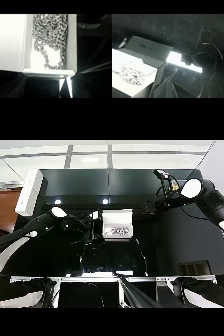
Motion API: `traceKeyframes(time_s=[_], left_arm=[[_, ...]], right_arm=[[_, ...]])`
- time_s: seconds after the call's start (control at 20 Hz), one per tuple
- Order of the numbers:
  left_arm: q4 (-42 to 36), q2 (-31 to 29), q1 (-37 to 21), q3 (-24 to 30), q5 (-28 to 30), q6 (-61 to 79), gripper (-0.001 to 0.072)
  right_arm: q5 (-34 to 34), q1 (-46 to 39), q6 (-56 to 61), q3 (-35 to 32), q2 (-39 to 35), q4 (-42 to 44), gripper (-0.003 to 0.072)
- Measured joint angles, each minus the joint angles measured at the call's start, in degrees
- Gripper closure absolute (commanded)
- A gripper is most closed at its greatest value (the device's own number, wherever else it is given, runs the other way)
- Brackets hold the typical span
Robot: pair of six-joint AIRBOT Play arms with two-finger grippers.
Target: Fold the box and place the chain.
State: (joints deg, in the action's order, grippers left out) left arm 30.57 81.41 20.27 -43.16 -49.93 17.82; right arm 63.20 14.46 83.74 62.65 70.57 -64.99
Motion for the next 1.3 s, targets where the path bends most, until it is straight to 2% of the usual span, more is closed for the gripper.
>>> traceKeyframes(time_s=[0.35, 0.4, 0.5, 0.55, 0.6, 0.85, 0.95, 1.1, 1.3], left_arm=[[0.0, 1.3, 1.9, -1.6, 1.3, -1.3, 0.0007], [0.1, 1.6, 2.1, -2.0, 1.3, -1.6, 0.0047], [0.3, 2.0, 2.6, -2.5, 1.4, -1.9, 0.0293], [0.7, 2.1, 2.9, -2.7, 1.5, -2.0, 0.0298], [1.0, 2.2, 3.3, -2.9, 1.5, -2.2, 0.0298], [2.5, 2.5, 4.2, -3.2, 1.4, -2.4, 0.0298], [2.8, 2.5, 4.3, -3.2, 1.4, -2.6, 0.0298], [3.1, 2.5, 4.4, -3.2, 1.4, -2.6, 0.0297], [3.3, 2.5, 4.4, -3.2, 1.4, -2.6, 0.0297]], right_arm=[[-1.0, 0.0, 0.0, 0.0, 0.0, 0.0, 0.0413], [-1.2, 0.0, 0.0, 0.0, 0.0, 0.0, 0.0413], [-1.7, 0.0, 0.0, 0.0, 0.0, 0.0, 0.041], [-2.4, 0.1, 0.0, 0.0, 0.1, 0.0, 0.0284], [-3.5, 0.2, 0.1, 0.0, 0.2, 0.0, -0.0026], [-12.6, 0.8, 1.8, 0.0, 2.4, 3.3, -0.0021], [-14.0, 1.0, -0.6, 0.0, 4.6, 6.4, -0.0021], [-11.1, 1.8, -10.4, 0.0, 7.3, 10.7, -0.002], [-3.5, 2.6, -31.5, 0.1, 8.4, 13.0, -0.002]])
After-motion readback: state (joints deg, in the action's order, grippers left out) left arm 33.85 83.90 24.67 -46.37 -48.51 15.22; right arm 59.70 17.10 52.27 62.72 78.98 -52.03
